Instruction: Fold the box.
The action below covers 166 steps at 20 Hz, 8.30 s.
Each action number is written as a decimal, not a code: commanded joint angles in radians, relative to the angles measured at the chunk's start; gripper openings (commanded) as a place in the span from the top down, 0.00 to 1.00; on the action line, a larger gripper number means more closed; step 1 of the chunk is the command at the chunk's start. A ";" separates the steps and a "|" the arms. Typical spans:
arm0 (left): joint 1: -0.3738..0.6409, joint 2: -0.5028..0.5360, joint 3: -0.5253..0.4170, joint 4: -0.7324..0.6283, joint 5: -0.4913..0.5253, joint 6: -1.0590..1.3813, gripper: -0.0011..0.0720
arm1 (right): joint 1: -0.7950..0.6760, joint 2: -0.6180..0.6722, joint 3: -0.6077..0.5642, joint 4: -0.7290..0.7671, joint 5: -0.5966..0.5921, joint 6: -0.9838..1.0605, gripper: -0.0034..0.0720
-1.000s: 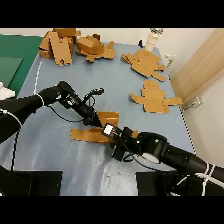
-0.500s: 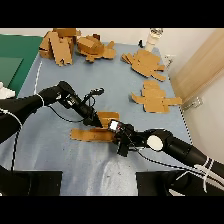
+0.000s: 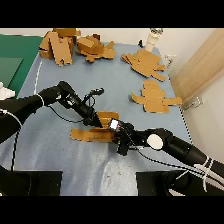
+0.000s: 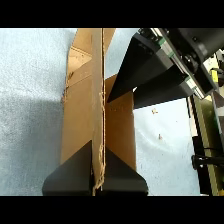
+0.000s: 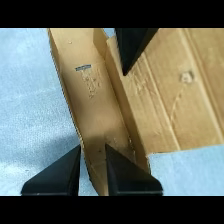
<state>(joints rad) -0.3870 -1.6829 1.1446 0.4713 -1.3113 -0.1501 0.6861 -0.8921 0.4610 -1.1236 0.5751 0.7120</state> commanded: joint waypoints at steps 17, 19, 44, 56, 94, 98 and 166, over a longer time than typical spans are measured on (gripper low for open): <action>0.000 0.000 0.001 0.001 -0.009 0.000 0.97 | -0.001 0.047 0.005 0.013 0.019 -0.095 0.09; 0.000 0.000 0.001 0.001 -0.008 0.000 0.97 | -0.001 0.052 0.005 -0.030 0.016 -0.112 0.09; 0.000 0.000 0.001 0.001 -0.008 0.000 0.97 | -0.001 0.082 0.013 -0.190 0.060 0.077 0.09; 0.000 0.000 0.001 0.001 -0.008 0.000 0.97 | -0.084 0.011 0.013 -0.006 0.011 -0.152 0.09; 0.000 0.000 0.001 0.000 -0.006 0.000 0.97 | -0.304 -0.336 0.140 0.381 0.236 -0.814 0.09; 0.000 0.000 0.001 -0.001 -0.006 0.000 0.97 | -0.304 -0.337 0.139 0.381 0.231 -0.815 0.09; -0.102 0.014 0.150 0.001 -0.280 -0.766 0.97 | -0.304 -0.357 0.136 0.349 0.221 -0.798 0.34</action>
<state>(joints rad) -0.4423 -1.6691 1.2961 0.6033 -1.6604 -0.9119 0.3813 -1.2503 0.5972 -0.7738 0.7963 -0.0856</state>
